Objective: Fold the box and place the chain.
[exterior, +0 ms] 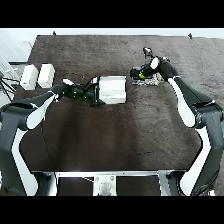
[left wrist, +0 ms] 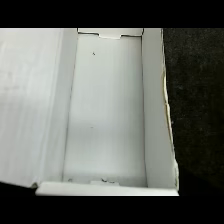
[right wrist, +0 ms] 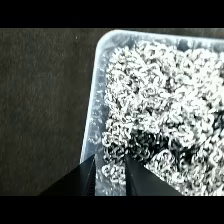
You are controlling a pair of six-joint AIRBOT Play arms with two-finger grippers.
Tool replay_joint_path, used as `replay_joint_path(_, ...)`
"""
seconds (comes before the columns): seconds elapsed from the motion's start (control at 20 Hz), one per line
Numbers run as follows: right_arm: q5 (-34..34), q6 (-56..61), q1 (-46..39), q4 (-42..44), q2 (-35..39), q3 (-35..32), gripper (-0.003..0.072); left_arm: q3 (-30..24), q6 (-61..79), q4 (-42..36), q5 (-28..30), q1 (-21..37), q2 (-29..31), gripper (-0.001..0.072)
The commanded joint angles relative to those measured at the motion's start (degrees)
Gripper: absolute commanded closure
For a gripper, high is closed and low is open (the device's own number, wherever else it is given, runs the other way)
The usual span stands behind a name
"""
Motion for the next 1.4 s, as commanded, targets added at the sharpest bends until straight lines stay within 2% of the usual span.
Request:
replay_joint_path(0.0,2.8,1.84,0.7,-0.09,0.0,0.09,0.0454,-0.02,0.0,0.0,0.0,0.02,0.04,0.0243)
replay_joint_path(0.3,-6.23,6.69,0.87,-3.96,2.73,0.39,0.0463,-0.02,0.0,0.0,0.0,0.02,0.04,0.0244)
replay_joint_path(0.7,-5.86,7.78,0.92,-4.98,0.09,0.17,0.0463,-0.02,0.0,0.0,0.0,0.02,0.04,0.0244)
replay_joint_path(0.75,-5.42,7.93,0.92,-5.38,-0.15,0.22,0.0491,-0.02,0.0,0.0,0.02,0.02,0.04,0.0244)
replay_joint_path(1.05,-2.91,7.93,2.32,-4.98,-1.22,0.17,0.049,-0.02,0.0,0.0,0.0,0.02,0.04,0.0243)
replay_joint_path(1.1,-3.63,7.74,2.67,-4.98,-2.05,0.2,0.0463,-0.02,0.0,0.0,0.02,0.02,0.04,0.0244)
replay_joint_path(1.15,-4.98,7.76,2.95,-5.07,-2.4,0.17,0.0469,-0.02,0.0,0.0,0.0,0.02,0.04,0.0243)
replay_joint_path(1.2,-6.99,7.85,3.02,-4.98,-2.54,0.2,0.0517,-0.02,0.0,0.0,0.0,0.02,0.04,0.0244)
replay_joint_path(1.25,-8.0,7.93,3.04,-4.98,-2.51,0.42,0.0608,-0.02,0.0,0.0,0.0,0.02,0.04,0.0243)
replay_joint_path(1.3,-7.93,7.93,3.04,-4.98,-2.51,0.94,0.0669,-0.02,0.0,0.0,0.0,0.02,0.04,0.0244)
replay_joint_path(1.35,-7.91,7.93,3.04,-5.01,-2.27,1.14,0.0673,-0.02,0.0,0.0,0.02,0.02,0.04,0.0244)
